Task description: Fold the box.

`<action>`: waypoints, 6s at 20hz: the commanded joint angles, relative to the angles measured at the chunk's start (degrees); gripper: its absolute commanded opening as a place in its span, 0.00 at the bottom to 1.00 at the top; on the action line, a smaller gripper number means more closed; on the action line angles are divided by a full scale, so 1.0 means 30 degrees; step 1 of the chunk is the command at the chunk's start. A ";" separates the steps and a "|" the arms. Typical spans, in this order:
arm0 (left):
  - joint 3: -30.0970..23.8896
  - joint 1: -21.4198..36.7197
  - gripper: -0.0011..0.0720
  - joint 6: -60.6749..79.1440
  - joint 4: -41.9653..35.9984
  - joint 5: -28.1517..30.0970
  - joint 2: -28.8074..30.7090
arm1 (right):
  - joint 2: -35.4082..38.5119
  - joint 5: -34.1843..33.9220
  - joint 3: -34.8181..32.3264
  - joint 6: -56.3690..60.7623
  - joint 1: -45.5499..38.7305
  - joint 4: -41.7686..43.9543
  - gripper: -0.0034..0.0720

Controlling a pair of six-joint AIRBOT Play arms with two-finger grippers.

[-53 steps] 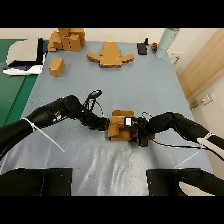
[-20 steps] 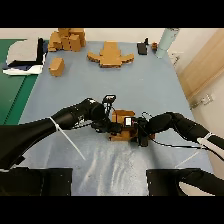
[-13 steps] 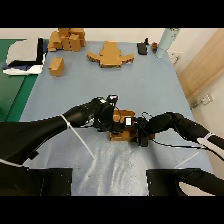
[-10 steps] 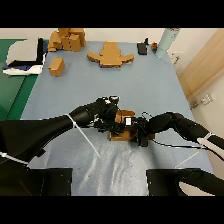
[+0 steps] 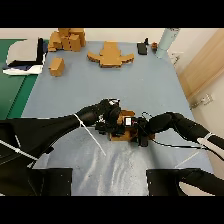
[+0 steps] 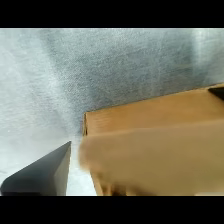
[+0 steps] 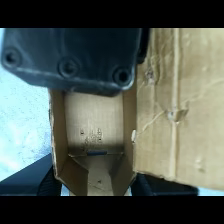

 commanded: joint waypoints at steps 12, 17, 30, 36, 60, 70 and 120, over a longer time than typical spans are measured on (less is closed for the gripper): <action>0.0423 0.0073 0.22 0.0066 -0.0780 0.0772 -0.0102 | 0.0000 -0.0007 0.0015 0.0007 0.0007 0.0007 0.71; 0.0801 0.0153 0.52 0.0066 -0.0729 0.0131 -0.0095 | 0.0000 -0.0007 0.0015 0.0007 0.0007 0.0000 0.71; 0.1246 0.0066 0.52 -0.0029 0.0379 -0.1909 -0.1173 | 0.0000 -0.0015 0.0015 0.0007 0.0007 0.0000 0.71; 0.1982 -0.0131 0.52 -0.0153 0.0452 -0.1778 -0.1574 | 0.0007 -0.0015 0.0015 0.0007 0.0007 0.0007 0.71; 0.2586 -0.0219 0.60 -0.0160 0.0189 -0.2215 -0.1821 | 0.0000 -0.0015 0.0015 0.0007 0.0007 0.0000 0.71; 0.2820 -0.0182 0.60 -0.0160 0.0386 -0.2193 -0.1829 | 0.0007 -0.0015 0.0015 0.0007 0.0007 0.0007 0.71; 0.1078 1.0418 0.03 3.0855 -1.0586 -0.3475 0.0554 | 0.0000 -0.0007 0.0015 0.0007 0.0007 0.0000 0.71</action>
